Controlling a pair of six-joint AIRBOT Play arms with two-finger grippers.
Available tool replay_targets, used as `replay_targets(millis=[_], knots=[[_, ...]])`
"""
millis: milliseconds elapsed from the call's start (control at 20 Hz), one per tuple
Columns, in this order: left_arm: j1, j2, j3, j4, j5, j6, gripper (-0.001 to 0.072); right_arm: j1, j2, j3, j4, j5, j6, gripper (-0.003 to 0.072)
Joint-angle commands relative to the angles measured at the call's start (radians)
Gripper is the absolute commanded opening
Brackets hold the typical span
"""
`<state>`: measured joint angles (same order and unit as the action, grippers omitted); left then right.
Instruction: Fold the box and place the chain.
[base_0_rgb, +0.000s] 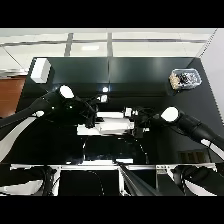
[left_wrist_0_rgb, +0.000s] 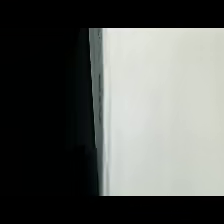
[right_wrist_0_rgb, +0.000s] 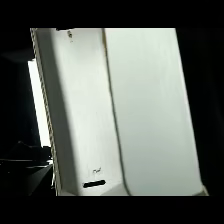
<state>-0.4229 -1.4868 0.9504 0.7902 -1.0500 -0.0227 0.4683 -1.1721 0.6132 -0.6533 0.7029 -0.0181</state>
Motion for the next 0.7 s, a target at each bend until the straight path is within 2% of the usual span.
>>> replay_targets(millis=[0, 650], knots=[[-0.008, -0.01, 0.0, 0.017, 0.004, -0.008, 0.0024, -0.006, -0.031, -0.019, 0.029, 0.012, -0.077, 0.0708], [-0.011, -0.009, 0.0, 0.016, 0.002, -0.011, 0.0025, -0.005, -0.094, -0.019, 0.036, -0.007, -0.133, 0.0707]])
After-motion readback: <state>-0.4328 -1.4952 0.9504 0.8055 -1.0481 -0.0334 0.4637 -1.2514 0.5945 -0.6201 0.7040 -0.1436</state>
